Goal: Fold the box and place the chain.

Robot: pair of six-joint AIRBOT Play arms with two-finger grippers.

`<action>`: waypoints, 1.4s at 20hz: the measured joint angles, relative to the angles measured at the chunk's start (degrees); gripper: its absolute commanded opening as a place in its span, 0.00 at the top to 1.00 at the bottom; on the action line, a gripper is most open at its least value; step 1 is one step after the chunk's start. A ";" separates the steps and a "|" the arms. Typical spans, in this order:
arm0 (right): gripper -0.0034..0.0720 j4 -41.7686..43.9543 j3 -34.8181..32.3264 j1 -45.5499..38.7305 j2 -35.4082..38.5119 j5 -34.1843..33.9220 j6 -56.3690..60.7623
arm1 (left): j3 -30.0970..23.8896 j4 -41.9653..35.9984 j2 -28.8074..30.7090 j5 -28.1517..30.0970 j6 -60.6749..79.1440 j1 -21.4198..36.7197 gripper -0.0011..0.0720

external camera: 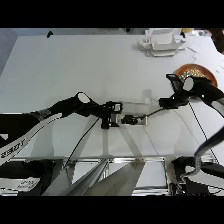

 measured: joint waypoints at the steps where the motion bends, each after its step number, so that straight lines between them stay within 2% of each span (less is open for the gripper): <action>1: 0.94 0.15 -0.02 0.00 1.68 1.40 -0.17 | 0.00 0.00 0.00 0.00 0.00 0.00 0.93; 6: 0.94 7.13 -0.37 0.00 12.83 8.39 -2.95 | 0.00 0.00 0.00 0.00 0.00 0.00 0.93; 11: 0.94 20.06 -2.38 0.00 27.39 12.59 -8.90 | 0.00 0.00 0.00 0.00 0.00 0.00 0.93; 15: 0.94 32.44 -3.04 0.00 35.74 13.64 -15.34 | 0.00 0.00 0.00 0.00 0.00 0.00 0.93; 19: 0.94 43.43 -3.21 0.09 38.64 13.88 -21.16 | 0.00 0.00 0.00 0.00 0.00 0.00 0.93; 21: 0.94 45.42 -3.23 1.09 38.88 13.38 -23.93 | 0.00 0.00 0.00 0.00 0.00 0.00 0.93; 24: 0.94 44.46 -3.26 4.81 37.24 10.95 -26.32 | 0.00 -0.02 0.00 0.00 0.00 0.00 0.93; 28: 0.94 38.86 -3.28 11.17 31.61 6.84 -25.88 | 0.00 0.00 0.00 0.00 0.00 0.00 0.93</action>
